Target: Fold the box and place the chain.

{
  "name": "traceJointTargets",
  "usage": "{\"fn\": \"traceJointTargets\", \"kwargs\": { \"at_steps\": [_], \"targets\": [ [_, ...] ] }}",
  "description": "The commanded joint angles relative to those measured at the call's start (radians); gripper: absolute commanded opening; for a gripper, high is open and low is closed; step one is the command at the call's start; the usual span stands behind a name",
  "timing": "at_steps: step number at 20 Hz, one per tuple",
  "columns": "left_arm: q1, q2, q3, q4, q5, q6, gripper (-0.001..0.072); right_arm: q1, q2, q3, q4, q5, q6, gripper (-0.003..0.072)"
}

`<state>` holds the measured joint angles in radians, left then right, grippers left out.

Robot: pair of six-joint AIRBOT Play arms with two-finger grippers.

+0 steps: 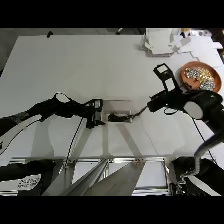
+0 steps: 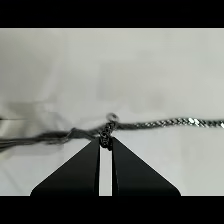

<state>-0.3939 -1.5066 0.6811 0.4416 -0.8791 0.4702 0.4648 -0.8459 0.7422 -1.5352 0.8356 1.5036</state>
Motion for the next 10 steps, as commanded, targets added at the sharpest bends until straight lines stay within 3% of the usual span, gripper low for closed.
{"fn": "traceJointTargets", "kwargs": {
  "at_steps": [1, 5, 10],
  "targets": [
    [0.0, 0.001, 0.0, 0.0, 0.0, 0.0, 0.0204, 0.085, 0.113, 0.048, 0.182, 0.01, -0.06, 0.002],
    [0.0, 0.001, 0.0, 0.0, 0.0, 0.0, 0.0204, 0.162, 0.111, 0.079, 0.433, -0.142, -0.211, 0.0021],
    [0.0, 0.001, 0.0, 0.0, 0.0, 0.0, 0.0204, 0.226, 0.108, 0.079, 0.524, -0.311, -0.295, 0.0021]
  ]
}}
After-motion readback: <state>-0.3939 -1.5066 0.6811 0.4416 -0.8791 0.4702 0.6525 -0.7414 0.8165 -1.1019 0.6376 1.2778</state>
